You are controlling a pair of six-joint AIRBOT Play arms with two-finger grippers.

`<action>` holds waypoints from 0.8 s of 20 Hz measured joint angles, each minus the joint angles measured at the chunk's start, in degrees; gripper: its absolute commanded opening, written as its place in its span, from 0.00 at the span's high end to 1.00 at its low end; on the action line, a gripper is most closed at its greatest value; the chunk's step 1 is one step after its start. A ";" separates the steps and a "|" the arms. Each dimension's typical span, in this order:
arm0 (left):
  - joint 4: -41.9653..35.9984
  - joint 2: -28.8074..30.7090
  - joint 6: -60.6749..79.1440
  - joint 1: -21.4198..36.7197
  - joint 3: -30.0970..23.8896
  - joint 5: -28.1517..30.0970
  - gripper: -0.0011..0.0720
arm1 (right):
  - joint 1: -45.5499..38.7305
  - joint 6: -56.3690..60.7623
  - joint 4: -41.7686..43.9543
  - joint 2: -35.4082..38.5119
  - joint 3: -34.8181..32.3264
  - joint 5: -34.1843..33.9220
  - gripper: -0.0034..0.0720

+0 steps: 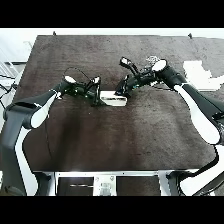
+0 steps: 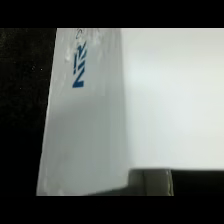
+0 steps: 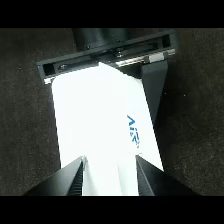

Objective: Fold the box and place the chain.

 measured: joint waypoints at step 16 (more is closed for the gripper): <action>0.00 0.00 -0.02 0.00 0.00 0.00 0.31 | 1.01 -1.92 -2.82 -1.95 0.44 -1.14 0.40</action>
